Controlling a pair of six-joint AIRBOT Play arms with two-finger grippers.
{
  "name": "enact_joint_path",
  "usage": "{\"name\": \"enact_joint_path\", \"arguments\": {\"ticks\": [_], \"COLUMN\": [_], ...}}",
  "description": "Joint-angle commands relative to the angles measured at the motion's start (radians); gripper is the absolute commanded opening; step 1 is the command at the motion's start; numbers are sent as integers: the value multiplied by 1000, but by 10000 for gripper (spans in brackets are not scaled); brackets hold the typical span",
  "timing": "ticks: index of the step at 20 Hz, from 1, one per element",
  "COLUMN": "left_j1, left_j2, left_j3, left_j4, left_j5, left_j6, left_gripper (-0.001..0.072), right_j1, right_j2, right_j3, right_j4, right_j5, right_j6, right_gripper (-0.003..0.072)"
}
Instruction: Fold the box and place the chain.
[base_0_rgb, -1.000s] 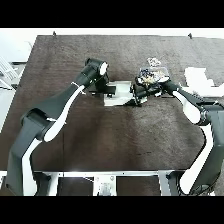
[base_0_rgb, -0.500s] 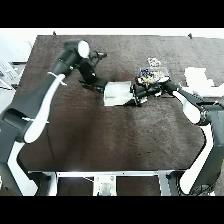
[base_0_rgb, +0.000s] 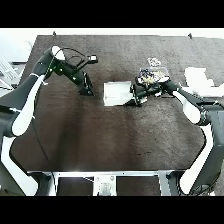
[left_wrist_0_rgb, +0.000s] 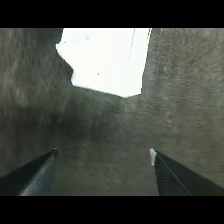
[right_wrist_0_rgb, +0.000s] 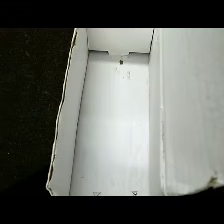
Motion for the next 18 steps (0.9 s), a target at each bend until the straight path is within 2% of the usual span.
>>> {"name": "enact_joint_path", "arguments": {"ticks": [1,6,11,18], "left_j1": [15,13,13,-7], "left_j2": [1,-11,-76,-93], "left_j3": [-119,-244,-249,-248], "left_j4": [-121,-312,-412,-421], "left_j5": [141,275,263,262], "left_j6": [314,536,647,638], "left_gripper": [720,720,720,720], "right_j1": [1,1,1,1], "right_j2": [0,0,0,0], "right_j3": [0,0,0,0], "right_j4": [0,0,0,0], "right_j5": [0,0,0,0], "right_j6": [0,0,0,0], "right_gripper": [568,568,568,568]}}
